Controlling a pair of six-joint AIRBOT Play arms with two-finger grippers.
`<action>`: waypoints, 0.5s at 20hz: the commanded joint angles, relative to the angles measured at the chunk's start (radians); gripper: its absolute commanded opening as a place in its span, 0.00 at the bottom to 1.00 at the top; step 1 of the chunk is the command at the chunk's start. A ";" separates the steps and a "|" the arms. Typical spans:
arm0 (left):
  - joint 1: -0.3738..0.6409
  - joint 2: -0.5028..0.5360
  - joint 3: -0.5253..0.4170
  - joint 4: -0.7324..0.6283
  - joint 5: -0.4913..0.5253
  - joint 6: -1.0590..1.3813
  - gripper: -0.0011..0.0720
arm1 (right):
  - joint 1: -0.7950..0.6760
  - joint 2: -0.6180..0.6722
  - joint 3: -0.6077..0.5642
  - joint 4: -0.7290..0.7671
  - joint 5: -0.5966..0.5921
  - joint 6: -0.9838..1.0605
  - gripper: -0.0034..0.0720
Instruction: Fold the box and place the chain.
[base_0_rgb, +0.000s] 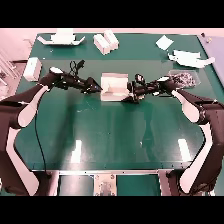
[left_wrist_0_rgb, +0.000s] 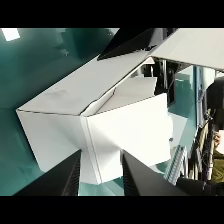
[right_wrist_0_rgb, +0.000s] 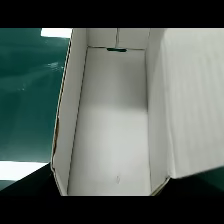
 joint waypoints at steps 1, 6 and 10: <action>-0.015 0.004 0.026 0.015 0.004 -0.007 0.45 | 0.000 0.000 0.000 0.000 0.000 0.000 0.76; -0.027 0.010 0.059 0.148 0.013 -0.068 0.45 | 0.000 0.000 0.000 0.000 0.000 0.000 0.76; -0.027 0.010 0.059 0.175 0.018 -0.090 0.45 | 0.000 0.000 0.000 0.000 0.000 0.000 0.76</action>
